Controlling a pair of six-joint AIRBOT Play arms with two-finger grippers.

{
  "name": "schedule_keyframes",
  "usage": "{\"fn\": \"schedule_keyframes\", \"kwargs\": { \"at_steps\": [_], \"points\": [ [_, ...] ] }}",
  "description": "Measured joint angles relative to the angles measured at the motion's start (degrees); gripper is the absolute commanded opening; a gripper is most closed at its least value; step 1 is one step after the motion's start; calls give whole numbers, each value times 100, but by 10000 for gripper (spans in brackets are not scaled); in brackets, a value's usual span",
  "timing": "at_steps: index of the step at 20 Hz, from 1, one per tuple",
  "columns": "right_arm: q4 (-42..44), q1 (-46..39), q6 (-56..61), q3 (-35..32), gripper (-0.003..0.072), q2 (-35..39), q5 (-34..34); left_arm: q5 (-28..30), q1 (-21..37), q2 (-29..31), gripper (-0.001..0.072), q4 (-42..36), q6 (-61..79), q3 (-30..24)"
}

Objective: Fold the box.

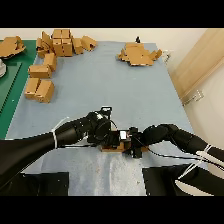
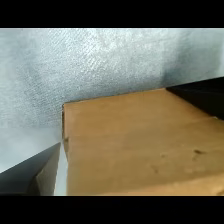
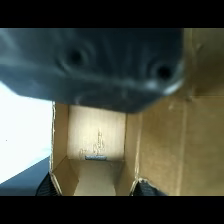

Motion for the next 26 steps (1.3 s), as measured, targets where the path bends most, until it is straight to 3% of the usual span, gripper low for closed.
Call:
{"fn": "schedule_keyframes", "kwargs": {
  "at_steps": [7,9,11,12,13,16,18,22,26],
  "points": [
    [2,0,7,0,494,0,0,-916,7,619,620,404,44,0],
    [2,-2,7,0,495,0,0,-1156,7,750,397,535,85,0],
    [2,0,7,0,494,0,0,-1362,7,903,354,710,245,0],
    [2,0,9,0,494,0,0,-1464,7,1003,42,807,376,-2],
    [2,0,9,0,495,0,0,-1569,4,1106,9,929,520,-13],
    [2,0,9,0,494,0,-2,-1698,146,1432,9,1508,1172,-216],
    [4,0,9,0,494,0,-2,-1394,570,1545,9,1495,2216,-435],
    [4,0,9,4,495,0,-2,-225,2129,1440,10,-260,5519,-793],
    [4,0,4,15,495,-2,4,391,3272,1067,10,-1939,8358,-909]
  ]
}}
